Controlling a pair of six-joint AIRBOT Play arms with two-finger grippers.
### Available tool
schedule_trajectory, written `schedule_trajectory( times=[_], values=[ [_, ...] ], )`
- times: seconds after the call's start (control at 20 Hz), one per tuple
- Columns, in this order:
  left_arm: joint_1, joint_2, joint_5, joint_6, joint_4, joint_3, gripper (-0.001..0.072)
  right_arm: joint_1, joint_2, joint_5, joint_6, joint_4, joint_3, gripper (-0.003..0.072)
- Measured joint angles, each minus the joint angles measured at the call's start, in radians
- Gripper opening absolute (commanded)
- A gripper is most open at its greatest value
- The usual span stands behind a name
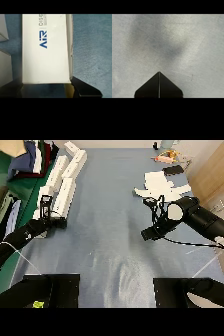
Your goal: Fold the box.
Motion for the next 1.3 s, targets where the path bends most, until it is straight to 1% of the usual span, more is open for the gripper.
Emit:
schedule_trajectory(
  times=[0.05,0.1,0.5,0.6,0.7,0.8,0.95,1.25,1.3],
  values=[
    [0.0,0.0,0.001,0.0,0.0,0.0,0.0622,0.0,0.0,0.0,0.0,0.0,0.0,0.0004],
    [0.0,0.0,0.003,0.0,0.0,0.0,0.0696,0.0,0.0,0.0,0.0,0.0,0.0,0.0003],
    [0.0,0.001,0.005,-0.003,0.0,0.0,0.0697,0.0,0.0,0.0,0.0,0.0,0.0,0.0004],
    [0.0,0.012,-0.01,-0.003,0.0,0.0,0.0697,0.0,0.0,0.0,0.0,0.0,0.0,0.0003],
    [0.005,0.039,-0.05,-0.003,0.002,0.0,0.0697,0.0,0.0,0.0,0.0,0.0,0.0,0.0004],
    [0.023,0.083,-0.123,-0.003,0.004,0.0,0.0697,0.0,0.0,0.0,0.0,0.0,0.0,0.0003],
    [0.06,0.179,-0.293,-0.009,0.017,0.0,0.0697,0.0,0.0,0.0,0.0,0.0,0.0,0.0003],
    [0.109,0.423,-0.657,-0.169,0.185,0.017,0.0695,0.0,0.0,0.0,0.0,0.0,0.0,0.0003],
    [0.109,0.464,-0.719,-0.188,0.198,0.026,0.0618,0.0,0.0,0.0,0.0,0.0,0.0,0.0003]
  ],
)
